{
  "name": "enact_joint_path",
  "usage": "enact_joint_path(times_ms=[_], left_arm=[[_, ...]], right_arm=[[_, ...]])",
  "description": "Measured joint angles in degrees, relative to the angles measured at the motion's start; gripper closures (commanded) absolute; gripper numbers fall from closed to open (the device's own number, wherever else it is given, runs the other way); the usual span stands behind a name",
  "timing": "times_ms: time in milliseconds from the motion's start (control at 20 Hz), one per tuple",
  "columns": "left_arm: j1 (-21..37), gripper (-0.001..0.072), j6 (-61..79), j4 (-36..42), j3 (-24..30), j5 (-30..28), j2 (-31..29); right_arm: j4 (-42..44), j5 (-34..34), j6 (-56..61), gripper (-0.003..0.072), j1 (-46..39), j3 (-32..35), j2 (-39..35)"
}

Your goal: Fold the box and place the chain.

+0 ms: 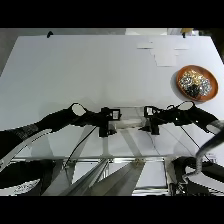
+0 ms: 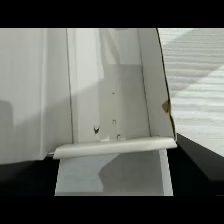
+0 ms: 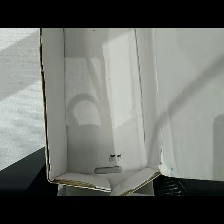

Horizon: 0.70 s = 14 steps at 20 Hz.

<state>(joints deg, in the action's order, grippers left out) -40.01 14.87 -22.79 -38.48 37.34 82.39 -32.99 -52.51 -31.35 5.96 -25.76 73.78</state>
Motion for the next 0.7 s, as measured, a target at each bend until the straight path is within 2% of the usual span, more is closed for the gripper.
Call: enact_joint_path(times_ms=[50, 200, 300, 350, 700], left_arm=[[-0.1, 0.0023, 0.1, 0.1, 0.0, -0.2, 0.0], [-0.4, 0.0240, 0.2, 0.3, 0.0, -0.4, 0.0], [-0.6, 0.0497, 0.2, 0.3, 0.0, -0.6, 0.0], [-0.8, 0.0576, 0.3, 0.3, 0.0, -0.7, 0.0], [-1.6, 0.0576, 0.4, -0.2, 0.0, -1.2, 0.0]], right_arm=[[0.0, 0.0, 0.0, 0.0276, 0.0, 0.0, 0.0], [0.0, 0.0, 0.0, 0.0276, 0.0, 0.0, 0.0], [0.0, 0.0, 0.0, 0.0276, 0.0, 0.0, 0.0], [0.0, 0.0, 0.0, 0.0276, 0.0, 0.0, 0.0], [0.0, 0.0, 0.0, 0.0276, 0.0, 0.0, 0.0]])
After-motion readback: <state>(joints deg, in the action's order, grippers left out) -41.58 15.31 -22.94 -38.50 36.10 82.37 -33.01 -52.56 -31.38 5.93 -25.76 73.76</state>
